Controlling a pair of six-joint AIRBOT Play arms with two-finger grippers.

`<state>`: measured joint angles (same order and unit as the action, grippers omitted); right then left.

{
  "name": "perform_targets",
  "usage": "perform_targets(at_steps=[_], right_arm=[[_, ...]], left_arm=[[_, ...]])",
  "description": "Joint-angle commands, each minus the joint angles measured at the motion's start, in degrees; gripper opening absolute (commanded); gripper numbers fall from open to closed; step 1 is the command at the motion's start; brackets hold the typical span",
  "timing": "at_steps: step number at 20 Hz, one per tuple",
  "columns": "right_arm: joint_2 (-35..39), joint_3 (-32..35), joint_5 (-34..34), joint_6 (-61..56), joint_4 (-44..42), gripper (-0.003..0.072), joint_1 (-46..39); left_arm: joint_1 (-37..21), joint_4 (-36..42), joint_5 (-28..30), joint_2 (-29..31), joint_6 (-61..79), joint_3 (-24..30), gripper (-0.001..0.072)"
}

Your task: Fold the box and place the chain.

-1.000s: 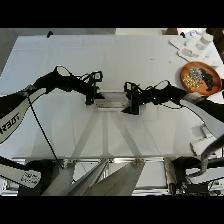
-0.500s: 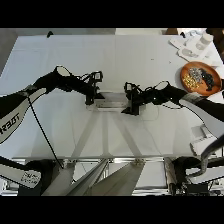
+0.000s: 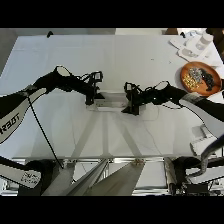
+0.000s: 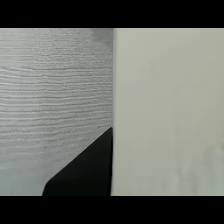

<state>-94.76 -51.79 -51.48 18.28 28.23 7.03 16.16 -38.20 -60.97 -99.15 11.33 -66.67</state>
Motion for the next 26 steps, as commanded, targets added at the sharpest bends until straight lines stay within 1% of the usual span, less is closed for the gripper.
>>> perform_targets(at_steps=[1, 24, 25, 26], right_arm=[[-0.02, 0.04, -0.09, 0.02, 0.00, 0.0438, 0.04], [0.00, 0.04, -0.13, 0.02, 0.00, 0.0438, 0.04], [-0.02, 0.04, -0.13, 0.02, 0.00, 0.0438, 0.04], [-0.02, 0.04, -0.13, 0.02, 0.00, 0.0438, 0.04]], left_arm=[[0.00, 0.00, 0.09, 0.04, 0.00, 0.00, 0.0012], [0.00, 0.81, 0.09, 0.04, 0.02, 0.00, 0.0014], [0.00, 0.81, 0.07, 0.04, 0.00, 0.00, 0.0023], [0.00, 0.83, 0.09, 0.04, 0.00, 0.00, 0.0083]])
